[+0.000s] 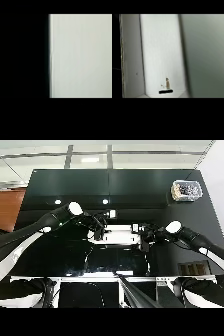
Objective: Fold the box and place the chain.
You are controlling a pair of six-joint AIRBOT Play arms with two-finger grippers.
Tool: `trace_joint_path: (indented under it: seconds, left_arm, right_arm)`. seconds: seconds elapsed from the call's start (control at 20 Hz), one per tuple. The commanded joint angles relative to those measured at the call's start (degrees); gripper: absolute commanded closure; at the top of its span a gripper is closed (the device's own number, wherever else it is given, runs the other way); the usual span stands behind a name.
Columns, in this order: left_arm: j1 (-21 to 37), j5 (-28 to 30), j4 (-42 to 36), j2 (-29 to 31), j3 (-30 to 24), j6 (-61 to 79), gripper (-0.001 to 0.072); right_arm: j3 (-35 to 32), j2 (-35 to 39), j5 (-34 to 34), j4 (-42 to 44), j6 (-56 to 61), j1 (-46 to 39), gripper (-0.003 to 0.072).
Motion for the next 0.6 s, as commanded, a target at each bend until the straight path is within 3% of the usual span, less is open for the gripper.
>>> trace_joint_path:
  seconds: [0.0, 0.25, 0.3, 0.35, 0.55]
  left_arm:
    - [0.0, 0.04, 0.0, -0.02, -0.02, 0.04, 0.0683]
    - [0.0, 0.07, -0.02, -0.02, -0.02, 0.04, 0.0683]
    - [0.0, 0.07, 0.0, -0.02, -0.02, 0.04, 0.0683]
    - [0.0, 0.04, 0.0, -0.02, -0.02, 0.04, 0.0683]
    - [0.0, 0.04, 0.0, -0.02, -0.02, 0.04, 0.0684]
  right_arm:
    - [-0.04, -0.04, -0.61, -0.52, 0.44, 0.2, -0.0027]
    - [-0.04, -0.04, -0.61, -0.55, 0.42, 0.2, -0.0024]
    - [-0.04, -0.04, -0.59, -0.57, 0.42, 0.22, 0.0127]
    - [-0.04, -0.04, -0.59, -0.59, 0.42, 0.22, 0.0215]
    - [-0.04, -0.04, -0.59, -0.61, 0.42, 0.22, 0.0222]
